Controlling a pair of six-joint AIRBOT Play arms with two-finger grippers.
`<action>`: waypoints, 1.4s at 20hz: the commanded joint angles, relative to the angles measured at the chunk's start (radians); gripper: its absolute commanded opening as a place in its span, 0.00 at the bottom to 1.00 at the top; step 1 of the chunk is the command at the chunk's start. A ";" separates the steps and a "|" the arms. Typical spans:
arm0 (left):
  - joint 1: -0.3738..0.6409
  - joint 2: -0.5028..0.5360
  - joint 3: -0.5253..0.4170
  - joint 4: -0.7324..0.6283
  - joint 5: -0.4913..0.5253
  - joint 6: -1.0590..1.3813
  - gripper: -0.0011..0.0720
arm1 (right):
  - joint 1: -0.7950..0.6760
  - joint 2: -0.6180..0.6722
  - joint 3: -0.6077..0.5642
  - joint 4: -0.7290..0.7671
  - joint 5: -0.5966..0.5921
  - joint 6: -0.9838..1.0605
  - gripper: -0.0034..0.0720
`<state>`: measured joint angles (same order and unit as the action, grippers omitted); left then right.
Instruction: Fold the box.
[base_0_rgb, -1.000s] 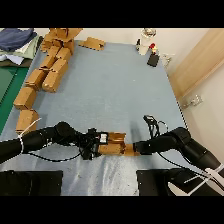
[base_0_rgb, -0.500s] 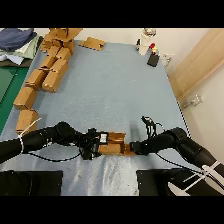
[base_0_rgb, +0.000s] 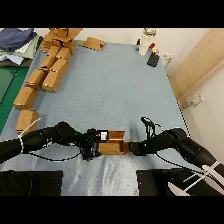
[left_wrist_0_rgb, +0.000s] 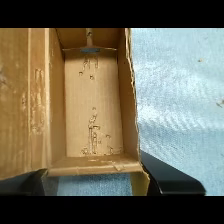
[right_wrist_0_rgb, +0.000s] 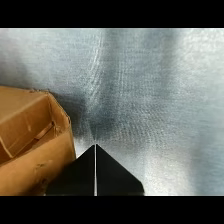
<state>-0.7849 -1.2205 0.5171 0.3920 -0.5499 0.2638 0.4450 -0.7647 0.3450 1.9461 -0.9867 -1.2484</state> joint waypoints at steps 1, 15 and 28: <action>0.001 0.001 0.002 0.014 0.001 -0.037 0.71 | -0.001 0.000 0.001 0.006 0.000 -0.001 0.05; 0.001 0.001 0.032 0.171 -0.063 -0.186 0.72 | -0.002 -0.001 0.069 0.040 0.031 -0.087 0.05; 0.001 0.001 0.032 0.170 -0.062 -0.186 0.72 | -0.001 0.000 0.154 0.117 -0.027 -0.125 0.43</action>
<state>-0.7845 -1.2198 0.5484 0.5621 -0.6113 0.0780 0.4431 -0.7654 0.4892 2.0575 -0.9951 -1.3708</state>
